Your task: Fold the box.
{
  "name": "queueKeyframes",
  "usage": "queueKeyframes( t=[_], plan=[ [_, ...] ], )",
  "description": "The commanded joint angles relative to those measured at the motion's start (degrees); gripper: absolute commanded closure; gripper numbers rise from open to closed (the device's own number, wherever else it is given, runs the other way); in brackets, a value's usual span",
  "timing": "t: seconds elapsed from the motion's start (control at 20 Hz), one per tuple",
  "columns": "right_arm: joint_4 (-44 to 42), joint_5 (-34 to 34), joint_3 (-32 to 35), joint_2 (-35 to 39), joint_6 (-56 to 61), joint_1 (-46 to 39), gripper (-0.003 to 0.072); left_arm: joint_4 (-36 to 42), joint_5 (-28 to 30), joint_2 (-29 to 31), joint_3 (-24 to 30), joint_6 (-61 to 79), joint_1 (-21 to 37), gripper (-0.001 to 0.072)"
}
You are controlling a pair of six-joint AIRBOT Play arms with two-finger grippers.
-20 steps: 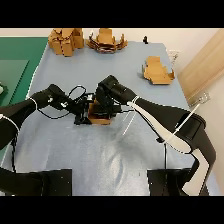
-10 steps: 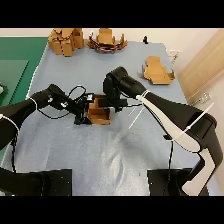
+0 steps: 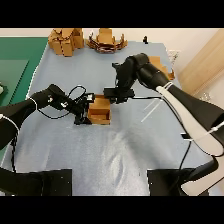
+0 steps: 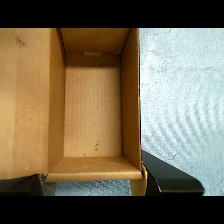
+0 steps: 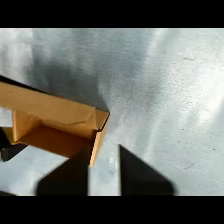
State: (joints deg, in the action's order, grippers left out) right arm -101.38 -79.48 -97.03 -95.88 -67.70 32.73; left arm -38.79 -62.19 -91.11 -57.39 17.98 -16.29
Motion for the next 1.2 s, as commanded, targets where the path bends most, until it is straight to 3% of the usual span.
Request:
queueKeyframes(
  t=[0.0, 0.1, 0.25, 0.35, 0.45, 0.6, 0.75, 0.85, 1.0, 1.15],
  plan=[
    [-5.7, 5.8, 7.9, 5.7, -6.0, -5.7, 0.0680, 0.0, 0.3, 0.0, 0.0, 0.0, 0.0, 0.0483],
    [-13.0, 11.0, 15.3, 8.7, -13.1, -11.5, 0.0682, 0.0, 0.3, 0.0, 0.0, 0.0, 0.0, 0.0483],
    [-36.2, 19.8, 22.3, 7.2, -33.1, -19.9, 0.0682, 0.0, 0.3, 0.0, 0.0, 0.0, 0.0, 0.0483],
    [-50.8, 19.9, 21.6, 1.6, -44.7, -22.3, 0.0681, 0.0, 0.3, 0.0, 0.0, 0.0, 0.0, 0.0483],
    [-56.9, 13.4, 18.0, -5.3, -52.6, -21.5, 0.0682, 0.0, 0.3, 0.0, 0.0, 0.0, 0.0, 0.0483],
    [-57.1, 2.9, 10.8, -12.9, -62.4, -17.3, 0.0680, 0.0, 0.3, 0.0, 0.0, 0.0, 0.0, 0.0483],
    [-56.9, 1.1, 9.9, -10.6, -73.8, -13.3, 0.0682, 0.0, 0.4, 0.0, 0.0, 0.0, 0.0, 0.0483],
    [-53.3, 1.1, 10.6, -7.7, -74.5, -12.2, 0.0682, 0.0, 0.6, 0.0, 0.0, 0.0, 0.0, 0.0483],
    [-48.8, 2.9, 17.8, -1.3, -76.4, -11.9, 0.0682, 0.0, 0.7, 0.0, 0.0, -0.7, 0.0, 0.0483],
    [-46.0, 14.2, 28.0, 5.6, -80.5, -10.9, 0.0682, 0.0, 0.6, 0.0, 0.0, -1.0, 0.0, 0.0483]
  ],
)
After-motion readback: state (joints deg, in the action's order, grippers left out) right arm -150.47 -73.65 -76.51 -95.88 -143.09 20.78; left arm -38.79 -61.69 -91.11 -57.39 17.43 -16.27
